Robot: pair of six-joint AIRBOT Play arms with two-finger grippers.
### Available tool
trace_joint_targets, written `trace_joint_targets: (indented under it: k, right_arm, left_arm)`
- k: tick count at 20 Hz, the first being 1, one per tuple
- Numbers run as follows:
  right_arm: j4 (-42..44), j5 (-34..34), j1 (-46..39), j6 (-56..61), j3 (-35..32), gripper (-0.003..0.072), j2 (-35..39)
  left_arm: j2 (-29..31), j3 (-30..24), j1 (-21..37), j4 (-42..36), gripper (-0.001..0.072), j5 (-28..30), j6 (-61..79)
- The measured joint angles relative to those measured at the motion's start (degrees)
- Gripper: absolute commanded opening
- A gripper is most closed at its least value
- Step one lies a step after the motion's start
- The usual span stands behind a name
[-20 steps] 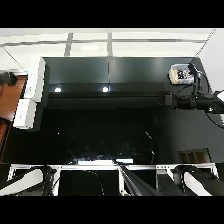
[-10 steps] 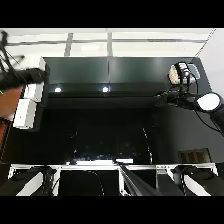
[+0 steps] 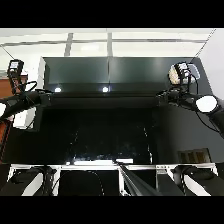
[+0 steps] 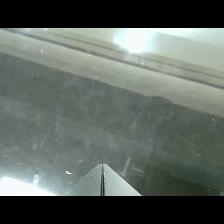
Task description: Fold the box and place the chain.
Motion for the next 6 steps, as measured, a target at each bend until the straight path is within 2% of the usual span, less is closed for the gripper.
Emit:
trace_joint_targets:
  k: [6]
  right_arm:
    - [-0.17, -0.2, 0.0, -0.02, 0.0, 0.0017, 0.0]
  left_arm:
    - [0.37, -0.57, -0.07, -0.09, 0.0026, 0.2, 0.04]
